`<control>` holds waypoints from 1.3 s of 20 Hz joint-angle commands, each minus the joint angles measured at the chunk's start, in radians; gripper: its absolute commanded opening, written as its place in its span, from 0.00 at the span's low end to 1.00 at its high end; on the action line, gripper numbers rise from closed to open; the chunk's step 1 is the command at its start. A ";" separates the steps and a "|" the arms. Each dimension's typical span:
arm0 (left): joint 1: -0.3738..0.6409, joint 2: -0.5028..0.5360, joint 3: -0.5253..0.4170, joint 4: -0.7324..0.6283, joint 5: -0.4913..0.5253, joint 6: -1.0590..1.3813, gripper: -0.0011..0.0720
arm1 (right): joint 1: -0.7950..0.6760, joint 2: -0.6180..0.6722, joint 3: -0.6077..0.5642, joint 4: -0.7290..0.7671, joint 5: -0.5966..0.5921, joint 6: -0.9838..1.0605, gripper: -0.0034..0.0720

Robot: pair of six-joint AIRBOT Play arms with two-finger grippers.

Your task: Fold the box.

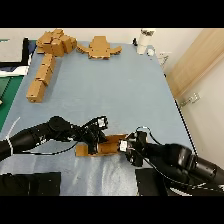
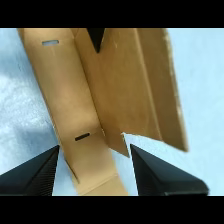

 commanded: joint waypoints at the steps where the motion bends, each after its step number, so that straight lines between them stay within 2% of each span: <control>1: 0.000 0.000 0.001 0.000 0.000 0.000 0.03 | -0.264 -0.085 0.038 0.436 0.002 -0.582 0.99; 3: 0.000 0.000 0.001 0.000 0.000 0.000 0.03 | -0.393 -0.178 0.061 0.633 -0.069 -0.824 0.99; 5: 0.000 0.000 0.001 0.000 0.000 0.000 0.03 | -0.478 -0.280 0.092 0.744 -0.159 -0.962 0.99; 11: 0.000 0.000 0.001 0.000 -0.005 0.000 0.03 | -0.489 -0.373 0.109 0.741 -0.171 -0.962 0.99; 22: -0.003 0.000 0.001 0.000 -0.006 0.000 0.03 | -0.489 -0.373 0.110 0.729 -0.155 -0.940 0.98; 26: -0.003 0.000 0.001 0.000 -0.006 0.000 0.03 | -0.489 -0.375 0.110 0.734 -0.109 -0.940 0.98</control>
